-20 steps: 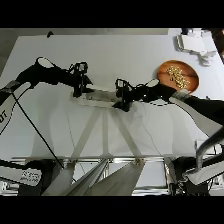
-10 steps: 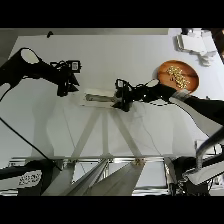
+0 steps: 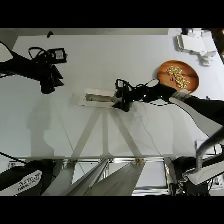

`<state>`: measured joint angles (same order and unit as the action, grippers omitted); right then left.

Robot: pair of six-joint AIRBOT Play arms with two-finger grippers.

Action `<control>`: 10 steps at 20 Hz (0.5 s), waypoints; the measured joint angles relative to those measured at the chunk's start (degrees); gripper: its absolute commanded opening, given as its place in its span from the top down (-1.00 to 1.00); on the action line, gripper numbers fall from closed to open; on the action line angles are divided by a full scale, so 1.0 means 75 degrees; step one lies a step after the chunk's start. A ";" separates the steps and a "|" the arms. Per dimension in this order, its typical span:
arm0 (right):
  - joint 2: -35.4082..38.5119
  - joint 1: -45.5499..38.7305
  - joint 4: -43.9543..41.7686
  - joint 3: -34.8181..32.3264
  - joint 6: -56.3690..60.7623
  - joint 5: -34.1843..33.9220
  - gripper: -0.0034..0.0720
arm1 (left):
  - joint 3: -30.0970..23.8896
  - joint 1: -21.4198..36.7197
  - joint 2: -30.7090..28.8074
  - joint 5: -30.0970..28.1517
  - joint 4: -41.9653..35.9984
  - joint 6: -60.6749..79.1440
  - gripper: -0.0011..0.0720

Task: Fold the box and place the chain.

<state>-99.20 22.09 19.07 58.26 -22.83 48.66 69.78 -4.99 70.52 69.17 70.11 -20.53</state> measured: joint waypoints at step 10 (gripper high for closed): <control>0.0000 0.0000 0.0000 0.0000 0.0000 -0.0003 -0.22 | -0.1495 0.0073 -0.0096 -0.3354 -0.1343 -0.1781 0.21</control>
